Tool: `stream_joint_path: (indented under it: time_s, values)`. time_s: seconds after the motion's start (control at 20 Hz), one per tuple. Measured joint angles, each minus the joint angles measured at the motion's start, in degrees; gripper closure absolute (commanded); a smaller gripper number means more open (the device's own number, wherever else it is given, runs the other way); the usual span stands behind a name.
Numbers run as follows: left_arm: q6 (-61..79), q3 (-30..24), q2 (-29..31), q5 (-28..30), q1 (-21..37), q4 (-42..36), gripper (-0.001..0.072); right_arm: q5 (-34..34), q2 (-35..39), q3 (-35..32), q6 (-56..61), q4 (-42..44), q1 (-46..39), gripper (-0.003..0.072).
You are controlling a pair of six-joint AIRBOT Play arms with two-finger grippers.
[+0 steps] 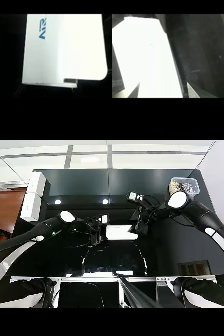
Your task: Fold the box and place the chain.
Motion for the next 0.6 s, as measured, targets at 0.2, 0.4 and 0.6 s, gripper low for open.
stream_joint_path:
  time_s: [0.2,0.4,0.6]
  values:
    - [0.0,0.0,0.0,-0.02,0.0,0.0,0.0339,1.09,-0.02,-0.17,-2.71,0.11,1.18,0.0019]
    - [0.0,0.0,0.0,-0.04,0.0,0.0,0.0339,1.6,-0.02,-0.22,-3.58,-0.68,1.51,0.0214]
    - [-0.02,0.0,0.0,-0.07,0.0,0.0,0.0339,1.7,-0.02,-0.33,-3.76,-1.05,1.79,0.0437]
